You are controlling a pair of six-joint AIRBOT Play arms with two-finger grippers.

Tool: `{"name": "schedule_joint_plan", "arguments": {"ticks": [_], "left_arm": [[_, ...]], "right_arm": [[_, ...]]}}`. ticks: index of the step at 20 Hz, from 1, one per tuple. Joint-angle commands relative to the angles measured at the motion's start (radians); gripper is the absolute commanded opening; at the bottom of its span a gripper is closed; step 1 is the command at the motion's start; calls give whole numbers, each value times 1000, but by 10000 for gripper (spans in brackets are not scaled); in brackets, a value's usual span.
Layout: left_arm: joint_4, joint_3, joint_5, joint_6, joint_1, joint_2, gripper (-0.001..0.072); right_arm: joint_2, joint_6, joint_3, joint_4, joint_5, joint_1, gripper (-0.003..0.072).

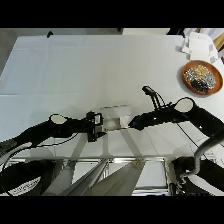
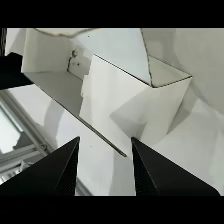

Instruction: Fold the box and place the chain.

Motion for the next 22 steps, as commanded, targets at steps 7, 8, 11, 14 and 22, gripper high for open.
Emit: {"name": "schedule_joint_plan", "arguments": {"ticks": [7, 8, 11, 14, 22], "left_arm": [[0, 0, 0, 0, 0, 0, 68], [0, 0, 0, 0, 0, 0, 68], [0, 0, 0, 0, 0, 0, 68], [0, 0, 0, 0, 0, 0, 68], [0, 0, 0, 0, 0, 0, 68]], "right_arm": [[-31, 481, 102, -402, -77, 160, 404], [-31, 510, 111, -422, -82, 167, 404], [-31, 527, 149, -424, -53, 167, 404], [-28, 527, 177, -424, 3, 167, 404], [33, 517, 183, -425, 36, 154, 401]]}}
